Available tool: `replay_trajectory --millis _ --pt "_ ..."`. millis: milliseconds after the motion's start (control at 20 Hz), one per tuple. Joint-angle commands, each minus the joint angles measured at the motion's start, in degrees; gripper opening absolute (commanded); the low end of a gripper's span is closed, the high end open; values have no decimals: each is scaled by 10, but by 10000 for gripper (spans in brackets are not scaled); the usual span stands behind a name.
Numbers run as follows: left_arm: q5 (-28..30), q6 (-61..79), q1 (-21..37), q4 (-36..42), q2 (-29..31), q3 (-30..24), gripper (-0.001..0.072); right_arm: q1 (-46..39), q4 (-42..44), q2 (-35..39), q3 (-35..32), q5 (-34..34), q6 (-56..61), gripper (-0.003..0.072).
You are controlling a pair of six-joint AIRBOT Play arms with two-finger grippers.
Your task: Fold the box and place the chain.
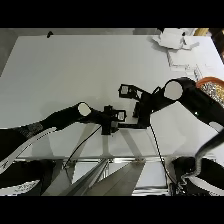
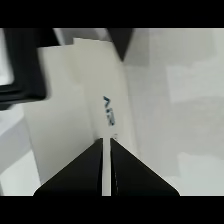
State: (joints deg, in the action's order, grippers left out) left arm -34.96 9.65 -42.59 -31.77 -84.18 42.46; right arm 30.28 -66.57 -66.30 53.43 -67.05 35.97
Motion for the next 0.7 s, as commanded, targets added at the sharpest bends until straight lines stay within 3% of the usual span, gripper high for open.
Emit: replay_trajectory --millis 0,50,100,650 --pt "0 0 0 0 0 0 252 18 0 13 -17 -5 -35 152" --pt "0 0 0 0 0 0 252 18 -1 13 -27 5 -35 234" --pt "0 0 0 0 0 0 252 18 -1 13 -36 11 -35 250" --pt "0 0 0 0 0 0 252 63 8 13 -57 18 -35 280"
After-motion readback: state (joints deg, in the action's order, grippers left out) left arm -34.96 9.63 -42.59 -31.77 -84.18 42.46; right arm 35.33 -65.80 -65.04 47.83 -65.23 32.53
